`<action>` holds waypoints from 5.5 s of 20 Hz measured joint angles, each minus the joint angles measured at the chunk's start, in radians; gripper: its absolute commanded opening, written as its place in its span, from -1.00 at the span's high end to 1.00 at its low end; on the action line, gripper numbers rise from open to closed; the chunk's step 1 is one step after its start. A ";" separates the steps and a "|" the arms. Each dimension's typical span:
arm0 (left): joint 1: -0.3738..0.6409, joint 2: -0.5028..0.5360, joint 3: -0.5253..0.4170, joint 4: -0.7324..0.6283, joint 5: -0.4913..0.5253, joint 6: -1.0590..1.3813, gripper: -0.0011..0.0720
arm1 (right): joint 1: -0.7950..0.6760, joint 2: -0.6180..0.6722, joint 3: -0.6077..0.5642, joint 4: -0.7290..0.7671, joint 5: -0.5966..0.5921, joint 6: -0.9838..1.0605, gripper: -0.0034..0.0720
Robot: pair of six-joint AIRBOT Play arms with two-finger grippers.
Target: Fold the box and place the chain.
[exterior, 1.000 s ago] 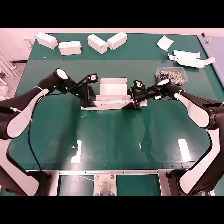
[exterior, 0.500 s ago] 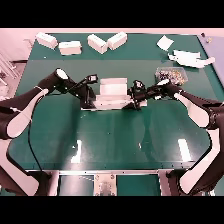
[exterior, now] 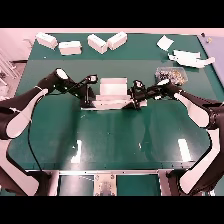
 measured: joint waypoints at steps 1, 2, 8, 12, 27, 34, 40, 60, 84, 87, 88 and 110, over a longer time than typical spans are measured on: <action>0.000 0.000 0.000 -0.006 0.003 0.000 -1.00 | 0.000 0.000 0.000 0.000 0.000 0.000 -0.54; 0.000 0.000 0.000 -0.008 0.004 -0.001 -1.00 | 0.000 0.000 0.000 0.000 0.000 0.000 -0.54; 0.000 0.001 0.000 -0.018 -0.014 -0.025 -1.00 | 0.000 0.000 0.000 0.000 0.000 0.000 -0.54; 0.000 0.001 0.000 -0.010 -0.033 -0.032 -1.00 | 0.000 0.000 0.000 0.000 0.000 0.000 -0.54; 0.000 0.001 0.000 -0.059 -0.017 -0.084 -1.00 | 0.000 0.000 0.000 0.000 0.000 0.000 -0.54; 0.000 0.001 0.000 -0.066 -0.022 -0.088 -0.61 | 0.000 0.000 0.000 0.000 0.000 0.000 -0.54; 0.000 0.001 0.000 -0.073 -0.028 -0.088 -0.61 | 0.000 0.000 0.000 0.000 0.000 0.000 -0.54; -0.024 -0.003 -0.002 -0.120 -0.014 -0.076 0.03 | -0.001 0.000 0.000 0.001 -0.002 0.001 -0.54; -0.088 -0.032 -0.004 -0.205 0.080 0.015 -0.86 | 0.000 0.000 0.000 0.001 -0.003 0.000 -0.54; -0.088 -0.034 -0.004 -0.201 0.081 0.018 -0.93 | 0.000 0.000 0.000 0.001 -0.003 0.000 -0.54; -0.088 -0.034 -0.004 -0.200 0.082 0.021 -0.99 | 0.000 0.000 0.000 0.000 -0.003 0.000 -0.54; 0.096 0.030 0.000 -0.141 -0.049 -0.071 0.72 | 0.001 0.000 0.000 0.000 0.000 0.000 -0.54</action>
